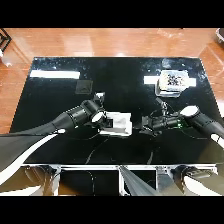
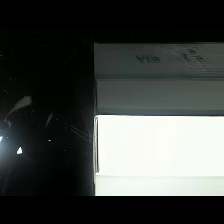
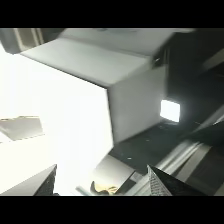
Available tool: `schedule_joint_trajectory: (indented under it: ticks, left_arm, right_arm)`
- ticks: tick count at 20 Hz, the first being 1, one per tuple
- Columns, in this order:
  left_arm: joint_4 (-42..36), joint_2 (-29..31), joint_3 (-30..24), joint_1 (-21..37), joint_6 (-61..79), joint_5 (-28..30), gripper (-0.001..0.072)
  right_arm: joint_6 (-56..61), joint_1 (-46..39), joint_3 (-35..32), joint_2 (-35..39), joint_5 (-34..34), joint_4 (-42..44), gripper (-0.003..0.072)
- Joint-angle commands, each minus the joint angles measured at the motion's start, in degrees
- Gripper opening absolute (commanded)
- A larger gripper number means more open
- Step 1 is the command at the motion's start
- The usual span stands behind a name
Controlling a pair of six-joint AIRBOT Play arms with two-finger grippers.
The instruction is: Fold the box and place the chain.
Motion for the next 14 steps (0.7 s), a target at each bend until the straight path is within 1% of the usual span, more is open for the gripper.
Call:
schedule_joint_trajectory:
  ticks: [1,6,10,14]
  left_arm:
    - [-0.04,-0.02,-0.02,0.04,-0.02,-0.04,0.0023]
    - [0.02,-0.02,-0.02,0.04,-0.02,-0.42,0.0023]
    - [0.02,-0.02,-0.02,0.04,-0.02,-0.42,0.0023]
    - [0.07,-0.02,-0.02,0.04,-0.04,-0.33,0.0023]
  right_arm:
    - [0.42,2.86,2.25,0.00,1.20,0.59,0.0655]
    - [5.86,10.60,4.83,0.00,-5.70,-1.03,0.0654]
    - [17.86,16.96,7.26,0.00,-10.75,-13.14,0.0654]
    - [25.00,22.27,10.27,-0.02,-14.53,-20.59,0.0647]
